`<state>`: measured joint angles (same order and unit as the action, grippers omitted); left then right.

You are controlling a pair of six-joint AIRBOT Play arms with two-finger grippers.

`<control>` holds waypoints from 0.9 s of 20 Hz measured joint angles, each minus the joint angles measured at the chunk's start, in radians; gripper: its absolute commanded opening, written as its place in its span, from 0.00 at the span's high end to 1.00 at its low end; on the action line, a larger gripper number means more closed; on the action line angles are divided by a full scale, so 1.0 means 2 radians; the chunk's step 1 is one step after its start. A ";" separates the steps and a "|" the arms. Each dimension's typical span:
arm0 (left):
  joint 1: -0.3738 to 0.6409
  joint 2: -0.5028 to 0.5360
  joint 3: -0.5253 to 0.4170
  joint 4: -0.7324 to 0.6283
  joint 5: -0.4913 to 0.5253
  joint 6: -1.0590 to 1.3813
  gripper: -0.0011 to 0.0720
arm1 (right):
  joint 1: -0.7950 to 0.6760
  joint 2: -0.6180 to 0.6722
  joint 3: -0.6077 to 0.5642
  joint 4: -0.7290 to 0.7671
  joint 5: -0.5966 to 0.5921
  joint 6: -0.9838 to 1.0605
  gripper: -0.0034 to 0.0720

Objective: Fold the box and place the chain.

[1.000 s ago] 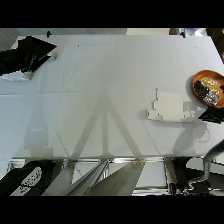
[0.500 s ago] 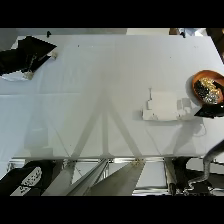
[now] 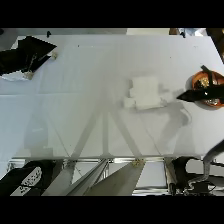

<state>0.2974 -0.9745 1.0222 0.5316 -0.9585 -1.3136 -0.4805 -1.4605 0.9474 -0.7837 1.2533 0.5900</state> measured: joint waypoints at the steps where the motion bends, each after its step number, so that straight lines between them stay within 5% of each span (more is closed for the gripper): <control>1: 0.000 0.000 0.000 0.000 0.000 0.000 0.03 | 0.020 -0.004 0.000 0.022 -0.009 -0.011 0.94; 12: 0.000 0.000 0.000 0.000 0.000 0.000 0.03 | 0.263 -0.077 -0.004 0.310 -0.204 -0.186 0.94; 18: 0.000 0.000 0.000 0.000 0.000 0.000 0.03 | 0.332 -0.102 -0.004 0.422 -0.327 -0.265 0.94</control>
